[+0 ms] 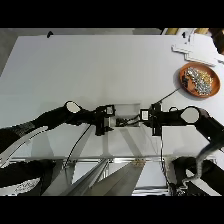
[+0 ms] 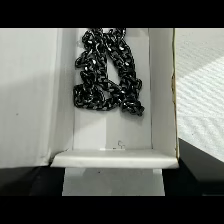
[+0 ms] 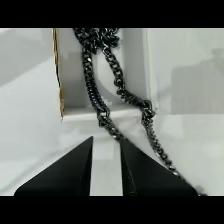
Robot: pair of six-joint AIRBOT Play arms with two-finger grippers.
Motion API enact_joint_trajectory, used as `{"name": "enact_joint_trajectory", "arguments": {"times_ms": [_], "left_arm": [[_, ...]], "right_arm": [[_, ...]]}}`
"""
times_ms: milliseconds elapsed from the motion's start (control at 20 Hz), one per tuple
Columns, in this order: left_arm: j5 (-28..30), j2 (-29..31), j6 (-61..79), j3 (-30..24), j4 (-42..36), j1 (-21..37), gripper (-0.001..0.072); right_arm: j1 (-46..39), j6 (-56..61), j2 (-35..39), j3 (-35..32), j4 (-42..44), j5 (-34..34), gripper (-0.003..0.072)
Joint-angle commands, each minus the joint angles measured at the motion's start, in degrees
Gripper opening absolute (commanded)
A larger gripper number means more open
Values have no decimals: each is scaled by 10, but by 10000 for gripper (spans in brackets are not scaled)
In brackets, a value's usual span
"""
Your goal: Fold the box and place the chain.
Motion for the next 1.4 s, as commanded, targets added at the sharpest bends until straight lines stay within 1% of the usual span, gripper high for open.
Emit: {"name": "enact_joint_trajectory", "arguments": {"times_ms": [0,150,200,250,350,450,550,650,700,750,800,900,1050,1100,1150,1200,1300,1350], "left_arm": [[0,0,0,0,0,0,252],[0,0,0,0,0,0,252],[0,0,0,0,0,0,252],[0,0,0,0,0,0,252],[0,0,0,0,0,0,252],[0,0,0,0,0,0,252],[0,0,0,0,0,0,252],[0,0,0,0,0,0,252],[0,0,0,0,0,0,252],[0,0,0,0,0,0,252],[0,0,0,0,0,0,252],[0,0,0,0,0,0,252],[0,0,0,0,0,0,252],[0,0,0,0,0,0,252],[0,0,0,0,0,0,252],[0,0,0,0,0,0,252],[0,0,0,0,0,0,252],[0,0,0,0,0,0,252]], "right_arm": [[1,-29,5,0,-1,-6,206],[1,-52,3,0,1,-5,211],[1,-52,-4,0,6,-5,245],[1,-52,-16,0,20,-5,248],[1,-52,-42,0,51,-5,246],[1,-52,-54,0,64,-9,234],[1,-52,-54,0,64,-21,189],[1,-52,-54,0,68,-26,171],[1,-52,-54,0,73,-26,129],[1,-51,-54,0,75,-21,38],[0,-51,-54,0,72,-13,19],[0,-40,-43,0,19,-4,19],[0,47,1,0,-82,24,19],[0,77,22,0,-84,30,19],[1,108,42,0,-59,33,20],[1,138,59,0,-5,33,19],[2,144,75,0,125,31,20],[9,144,76,0,178,20,20]]}}
